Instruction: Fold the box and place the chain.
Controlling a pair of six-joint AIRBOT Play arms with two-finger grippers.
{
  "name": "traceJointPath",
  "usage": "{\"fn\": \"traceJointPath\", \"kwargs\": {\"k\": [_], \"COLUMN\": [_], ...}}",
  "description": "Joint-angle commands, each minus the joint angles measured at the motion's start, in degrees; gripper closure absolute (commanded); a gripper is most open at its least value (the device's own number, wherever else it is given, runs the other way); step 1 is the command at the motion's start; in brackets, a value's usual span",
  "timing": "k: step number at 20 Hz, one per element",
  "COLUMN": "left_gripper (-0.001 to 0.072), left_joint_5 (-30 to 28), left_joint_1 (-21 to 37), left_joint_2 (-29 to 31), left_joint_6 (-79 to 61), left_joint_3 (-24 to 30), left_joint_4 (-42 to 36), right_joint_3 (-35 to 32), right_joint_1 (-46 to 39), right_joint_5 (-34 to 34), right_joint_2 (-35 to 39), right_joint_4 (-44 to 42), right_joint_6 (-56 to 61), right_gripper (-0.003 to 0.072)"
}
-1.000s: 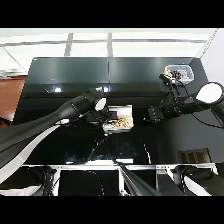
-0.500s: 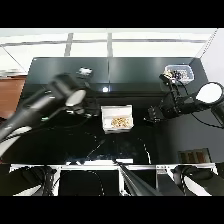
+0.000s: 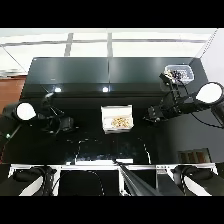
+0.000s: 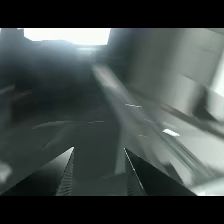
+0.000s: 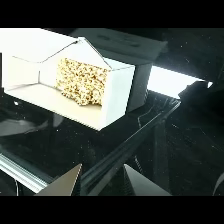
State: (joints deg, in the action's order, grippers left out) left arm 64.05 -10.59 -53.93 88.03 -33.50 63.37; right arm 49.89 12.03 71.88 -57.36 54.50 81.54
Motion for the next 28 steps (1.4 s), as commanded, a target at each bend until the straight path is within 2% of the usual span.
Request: {"fn": "traceJointPath", "kwargs": {"k": [1,2,3,5,7,10,12,15,21,28], "left_gripper": [0.0326,0.0223,-0.0011,-0.0011,-0.0011,-0.0011,-0.0011,-0.0011,-0.0011,-0.0011], "left_joint_5": [-5.1,-5.5,-6.1,-9.9,-14.6,-15.3,-17.7,-18.4,-19.2,-18.3], "left_joint_1": [1.2,-0.4,-2.3,-6.3,-10.1,-10.7,-10.7,-10.7,-10.7,-11.5], "left_joint_2": [-0.9,-1.6,-1.9,-1.9,-2.7,-9.8,-14.6,-18.7,-21.1,-21.7], "left_joint_6": [-48.1,-56.1,-66.3,-81.1,-87.7,-100.6,-101.8,-102.4,-104.6,-105.0], "left_joint_3": [6.4,6.4,6.4,6.3,5.7,3.6,1.9,0.1,-1.4,-2.2], "left_joint_4": [-22.5,-22.5,-22.5,-22.4,-23.1,-30.6,-34.7,-35.6,-38.1,-36.9], "right_joint_3": [0.0,0.0,0.0,0.0,0.0,0.0,0.0,0.0,0.0,0.0], "right_joint_1": [0.0,0.0,0.0,0.0,0.0,0.1,0.1,0.1,0.1,0.1], "right_joint_5": [0.1,0.1,0.1,-0.1,-0.1,-0.8,-1.2,-1.2,-1.3,-1.4], "right_joint_2": [0.0,0.0,0.0,0.0,0.0,0.0,0.0,0.0,0.0,0.0], "right_joint_4": [0.0,0.0,0.0,0.0,0.0,0.0,0.0,-0.2,-0.5,-0.5], "right_joint_6": [0.0,0.0,0.0,0.0,0.0,0.1,0.1,0.5,0.5,0.5], "right_gripper": [0.0371,0.0371,0.0371,0.0371,0.0371,0.0372,0.0372,0.0372,0.0372,0.0372]}}
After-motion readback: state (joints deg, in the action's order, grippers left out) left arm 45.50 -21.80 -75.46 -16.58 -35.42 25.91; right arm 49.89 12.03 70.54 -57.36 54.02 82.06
